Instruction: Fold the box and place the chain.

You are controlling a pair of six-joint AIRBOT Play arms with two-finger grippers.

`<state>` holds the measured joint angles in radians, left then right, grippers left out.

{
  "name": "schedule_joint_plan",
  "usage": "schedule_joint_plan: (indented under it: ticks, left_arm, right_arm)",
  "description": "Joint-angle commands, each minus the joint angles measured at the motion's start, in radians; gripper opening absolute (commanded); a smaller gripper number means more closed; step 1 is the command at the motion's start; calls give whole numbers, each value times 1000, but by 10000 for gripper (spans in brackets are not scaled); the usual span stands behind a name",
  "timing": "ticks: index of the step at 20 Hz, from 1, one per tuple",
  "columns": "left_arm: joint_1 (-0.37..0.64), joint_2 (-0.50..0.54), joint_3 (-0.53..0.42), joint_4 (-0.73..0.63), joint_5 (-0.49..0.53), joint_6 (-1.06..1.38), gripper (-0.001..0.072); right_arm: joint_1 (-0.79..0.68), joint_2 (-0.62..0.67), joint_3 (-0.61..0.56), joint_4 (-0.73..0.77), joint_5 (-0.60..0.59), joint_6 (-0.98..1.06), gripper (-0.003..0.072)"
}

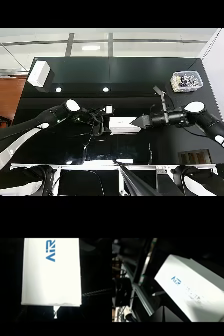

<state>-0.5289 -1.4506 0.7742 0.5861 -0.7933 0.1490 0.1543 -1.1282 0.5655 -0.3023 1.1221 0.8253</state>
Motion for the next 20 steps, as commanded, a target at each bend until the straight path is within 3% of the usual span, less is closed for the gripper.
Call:
schedule_joint_plan:
  ticks: [1,8,15,18,20]
  left_arm:
    - [0,-1,0,0,0,0,333]
    - [0,-1,0,0,0,0,333]
    - [0,-1,0,0,0,0,333]
    - [0,-1,0,0,0,0,333]
    - [0,-1,0,0,0,0,332]
  right_arm:
    - [48,0,-37,-29,-162,84,18]
    - [108,0,-37,-233,-241,227,18]
    - [108,2,-34,-214,-232,165,18]
    - [97,14,19,-182,-146,108,18]
    - [53,37,104,-187,-17,93,18]
